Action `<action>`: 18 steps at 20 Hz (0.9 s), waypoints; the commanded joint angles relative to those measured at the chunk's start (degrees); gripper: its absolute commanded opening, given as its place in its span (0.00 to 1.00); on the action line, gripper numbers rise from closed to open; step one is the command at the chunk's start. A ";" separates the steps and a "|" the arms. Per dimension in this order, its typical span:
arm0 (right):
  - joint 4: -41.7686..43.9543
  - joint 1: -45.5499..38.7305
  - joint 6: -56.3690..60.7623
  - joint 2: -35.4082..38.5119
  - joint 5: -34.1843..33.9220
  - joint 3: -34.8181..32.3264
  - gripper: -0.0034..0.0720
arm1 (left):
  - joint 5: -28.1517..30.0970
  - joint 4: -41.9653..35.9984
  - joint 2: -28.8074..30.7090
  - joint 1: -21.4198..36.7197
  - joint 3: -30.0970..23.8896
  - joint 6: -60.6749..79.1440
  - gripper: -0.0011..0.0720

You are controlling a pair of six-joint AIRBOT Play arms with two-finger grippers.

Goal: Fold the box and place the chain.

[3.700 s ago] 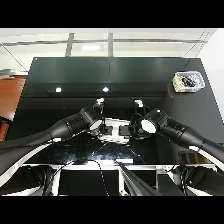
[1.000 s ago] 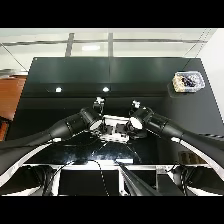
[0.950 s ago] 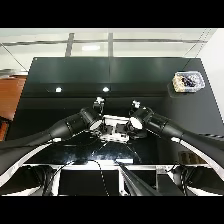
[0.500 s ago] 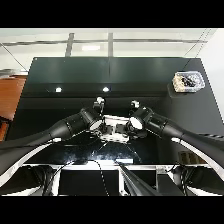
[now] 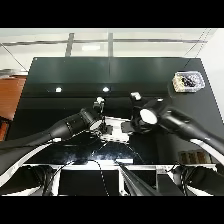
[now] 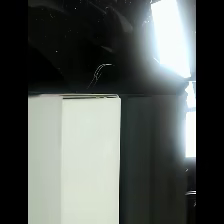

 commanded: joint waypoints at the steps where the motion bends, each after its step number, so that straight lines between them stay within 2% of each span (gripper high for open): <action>1: -4.79 -3.80 -7.85 10.10 5.53 0.52 0.64 | -0.11 -0.35 0.02 0.04 0.00 0.04 0.06; 5: -16.13 -14.86 -8.98 18.67 4.39 0.52 0.64 | -0.11 -0.52 0.02 0.04 0.00 0.04 0.06; 8: -18.73 -26.82 -9.73 17.42 -0.68 0.37 0.64 | -0.04 -1.25 0.02 0.04 0.00 0.04 0.06; 9: -18.47 -31.30 -9.73 16.17 -3.41 0.39 0.91 | -0.09 -1.25 0.02 0.04 0.00 0.04 0.06; 10: -18.12 -35.36 -9.79 14.56 -6.05 0.39 0.99 | -0.11 -1.27 0.02 0.04 0.00 0.04 0.06; 12: -14.71 -43.15 -10.05 9.79 -11.76 0.96 0.99 | -0.17 -1.49 0.02 0.04 0.00 0.04 0.06; 15: -4.11 -52.52 -10.19 -1.36 -16.83 7.67 0.99 | -0.28 -1.77 0.02 0.04 0.00 0.04 0.06; 16: -1.07 -54.82 -10.14 -5.84 -17.33 11.13 0.84 | -0.28 -1.90 0.02 0.04 0.00 0.02 0.06; 18: 4.00 -57.79 -9.18 -14.64 -14.69 18.86 0.66 | -0.33 -1.92 0.02 0.04 0.00 0.00 0.06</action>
